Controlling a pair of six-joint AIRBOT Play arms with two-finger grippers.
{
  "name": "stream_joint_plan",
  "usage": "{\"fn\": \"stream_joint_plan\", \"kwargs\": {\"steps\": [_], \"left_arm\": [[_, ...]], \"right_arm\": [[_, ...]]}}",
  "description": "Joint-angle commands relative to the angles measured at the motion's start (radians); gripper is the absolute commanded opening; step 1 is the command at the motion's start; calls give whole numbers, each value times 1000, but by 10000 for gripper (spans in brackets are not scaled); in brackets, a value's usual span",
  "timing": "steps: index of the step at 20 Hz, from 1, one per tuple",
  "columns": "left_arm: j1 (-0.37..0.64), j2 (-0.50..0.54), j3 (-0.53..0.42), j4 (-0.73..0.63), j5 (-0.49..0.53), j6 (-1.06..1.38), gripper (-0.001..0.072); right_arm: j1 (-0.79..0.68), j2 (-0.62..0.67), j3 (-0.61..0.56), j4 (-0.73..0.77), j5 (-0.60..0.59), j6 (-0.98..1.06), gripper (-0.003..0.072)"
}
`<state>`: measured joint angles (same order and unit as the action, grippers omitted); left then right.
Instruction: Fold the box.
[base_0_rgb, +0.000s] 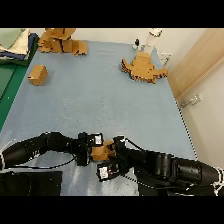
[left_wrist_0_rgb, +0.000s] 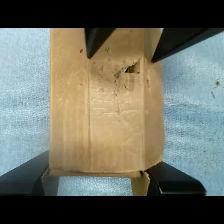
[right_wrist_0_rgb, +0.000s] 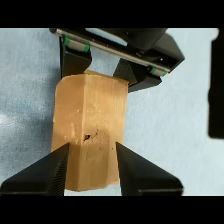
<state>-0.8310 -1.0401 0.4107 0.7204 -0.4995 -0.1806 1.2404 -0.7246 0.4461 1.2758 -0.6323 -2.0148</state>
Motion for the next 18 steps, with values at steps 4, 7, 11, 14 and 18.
{"fn": "stream_joint_plan", "kwargs": {"steps": [4,7,11,14,18], "left_arm": [[-1,1,0,0,0,0,363],[-1,1,0,0,0,0,364],[-1,1,0,0,0,0,363],[-1,1,0,0,0,0,363],[-1,1,0,0,0,0,363]], "right_arm": [[33,9,10,-176,-18,115,330],[33,9,39,-188,-38,115,329],[33,7,40,-185,-38,115,329],[33,7,40,-198,-38,116,329],[33,0,40,-206,-36,135,270]]}}
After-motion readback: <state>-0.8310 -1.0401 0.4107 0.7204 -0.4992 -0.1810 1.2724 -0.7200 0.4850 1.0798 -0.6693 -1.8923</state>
